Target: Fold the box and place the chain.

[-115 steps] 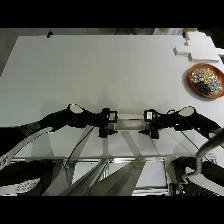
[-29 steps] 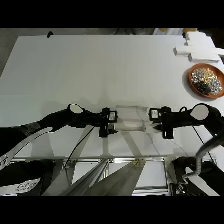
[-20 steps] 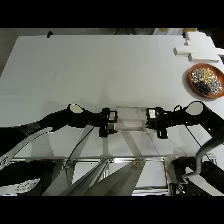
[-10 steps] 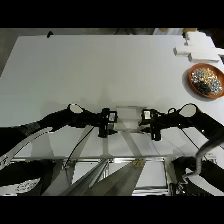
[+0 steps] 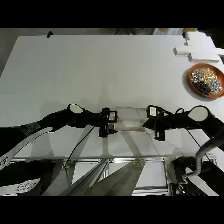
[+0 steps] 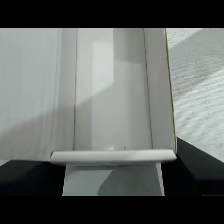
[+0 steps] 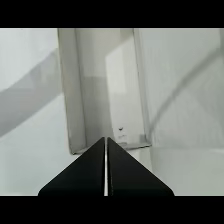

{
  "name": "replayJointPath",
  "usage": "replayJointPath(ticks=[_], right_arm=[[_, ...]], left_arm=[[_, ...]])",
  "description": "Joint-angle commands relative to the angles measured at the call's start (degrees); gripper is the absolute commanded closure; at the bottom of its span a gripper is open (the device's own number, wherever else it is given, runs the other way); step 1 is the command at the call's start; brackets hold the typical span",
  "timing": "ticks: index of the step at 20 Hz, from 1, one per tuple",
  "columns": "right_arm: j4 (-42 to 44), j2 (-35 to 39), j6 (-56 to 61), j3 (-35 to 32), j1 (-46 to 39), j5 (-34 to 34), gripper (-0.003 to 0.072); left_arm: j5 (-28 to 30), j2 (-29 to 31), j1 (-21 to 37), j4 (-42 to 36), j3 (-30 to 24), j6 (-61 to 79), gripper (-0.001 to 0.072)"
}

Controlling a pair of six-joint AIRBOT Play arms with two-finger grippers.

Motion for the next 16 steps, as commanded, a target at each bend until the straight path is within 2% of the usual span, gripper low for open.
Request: replayJointPath(ticks=[1, 3, 6, 7, 9, 11, 16], right_arm=[[-3.13, 9.25, 11.41, 0.0, -3.91, 5.18, 0.0671], [-2.99, 11.82, 21.97, 0.0, -7.72, 2.71, 0.0671], [-4.98, 10.86, 45.07, 0.0, -13.86, -3.82, 0.0671], [-7.63, 9.64, 54.9, 0.0, -15.78, -5.22, 0.0671], [-14.38, 6.25, 69.2, 0.0, -18.36, -3.8, 0.0671], [-19.54, 1.84, 74.69, -0.02, -18.49, -1.81, 0.0671], [-13.38, -7.45, 73.85, -0.11, -15.58, 1.7, 0.0671]], left_arm=[[-0.11, 0.02, 0.0, 0.11, 0.0, 0.02, 0.0575], [-0.11, 0.02, 0.0, 0.11, 0.0, 0.0, 0.0575], [-0.11, 0.02, 0.0, 0.11, 0.0, 0.0, 0.0575], [-0.11, 0.02, 0.0, 0.11, 0.0, 0.0, 0.0575], [-0.11, 0.02, 0.0, 0.11, 0.0, 0.02, 0.0575], [-0.11, 0.02, -0.02, 0.11, 0.0, 0.02, 0.0575], [-0.11, 0.02, 0.0, 0.11, 0.0, 0.02, 0.0575]])
